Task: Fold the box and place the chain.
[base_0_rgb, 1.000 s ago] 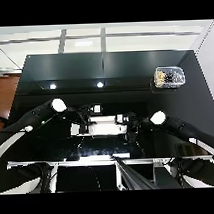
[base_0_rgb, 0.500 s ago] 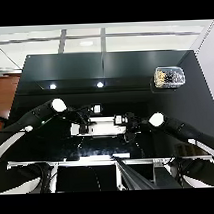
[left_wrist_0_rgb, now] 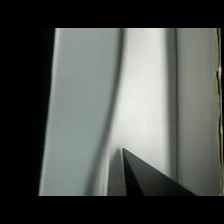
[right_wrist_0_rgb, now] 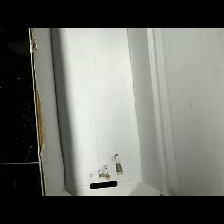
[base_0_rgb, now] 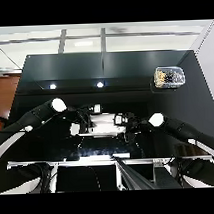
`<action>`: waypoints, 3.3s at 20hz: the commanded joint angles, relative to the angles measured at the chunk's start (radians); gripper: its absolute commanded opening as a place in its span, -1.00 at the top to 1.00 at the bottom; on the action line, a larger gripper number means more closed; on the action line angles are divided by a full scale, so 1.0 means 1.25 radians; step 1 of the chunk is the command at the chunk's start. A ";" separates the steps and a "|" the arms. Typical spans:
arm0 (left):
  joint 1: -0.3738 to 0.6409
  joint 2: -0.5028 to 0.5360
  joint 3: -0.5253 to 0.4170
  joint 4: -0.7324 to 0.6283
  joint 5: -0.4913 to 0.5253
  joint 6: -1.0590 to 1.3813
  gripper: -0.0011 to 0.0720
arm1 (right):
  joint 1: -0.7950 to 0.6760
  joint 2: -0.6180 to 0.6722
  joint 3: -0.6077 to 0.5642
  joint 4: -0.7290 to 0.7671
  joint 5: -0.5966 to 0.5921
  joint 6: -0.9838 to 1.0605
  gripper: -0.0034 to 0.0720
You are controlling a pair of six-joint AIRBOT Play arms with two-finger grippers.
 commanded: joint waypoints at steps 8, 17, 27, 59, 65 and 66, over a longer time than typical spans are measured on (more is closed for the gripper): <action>0.071 0.168 0.031 0.215 -0.092 -0.247 -0.79 | 0.000 0.000 -0.001 0.000 0.000 0.000 -0.34; 0.118 0.321 -0.021 0.041 -0.327 -0.438 0.88 | 0.000 0.000 -0.001 0.000 0.000 0.000 -0.34; -0.021 0.178 -0.088 -0.154 0.269 -0.320 0.88 | 0.000 0.000 -0.001 0.000 -0.001 0.001 -0.34; -0.017 0.296 -0.199 0.150 0.075 -0.132 -0.95 | 0.000 0.000 -0.001 0.000 -0.006 0.007 -0.34; -0.030 0.231 -0.198 0.121 0.099 -0.132 -0.37 | 0.000 0.000 -0.001 0.000 -0.006 0.007 -0.34; -0.031 0.231 -0.197 0.118 0.099 -0.132 -0.08 | 0.000 0.000 -0.001 0.000 -0.006 0.007 -0.34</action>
